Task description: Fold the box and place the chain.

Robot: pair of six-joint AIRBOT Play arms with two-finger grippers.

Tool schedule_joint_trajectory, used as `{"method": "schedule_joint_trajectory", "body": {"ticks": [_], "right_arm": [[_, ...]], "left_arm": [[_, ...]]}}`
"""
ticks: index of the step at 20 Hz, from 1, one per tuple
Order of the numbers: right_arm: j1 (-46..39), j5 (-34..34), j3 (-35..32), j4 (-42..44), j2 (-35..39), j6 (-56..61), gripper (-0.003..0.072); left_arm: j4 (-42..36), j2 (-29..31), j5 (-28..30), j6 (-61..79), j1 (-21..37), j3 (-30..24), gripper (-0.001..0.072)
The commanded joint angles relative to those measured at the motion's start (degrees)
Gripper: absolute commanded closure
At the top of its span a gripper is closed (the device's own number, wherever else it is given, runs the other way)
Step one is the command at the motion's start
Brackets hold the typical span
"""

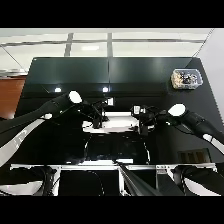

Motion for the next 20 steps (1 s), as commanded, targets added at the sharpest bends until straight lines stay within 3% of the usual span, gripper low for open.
{"method": "schedule_joint_trajectory", "body": {"ticks": [1,20], "right_arm": [[0.3,-0.3,0.0,-0.3,-2.5,-2.2,0.0036],[1.2,-1.1,0.1,-3.4,-5.8,-2.1,0.0077]], "left_arm": [[0.0,0.0,0.1,-0.1,0.0,0.0,0.0679],[0.0,0.0,0.1,-0.1,0.0,0.0,0.0679]]}}
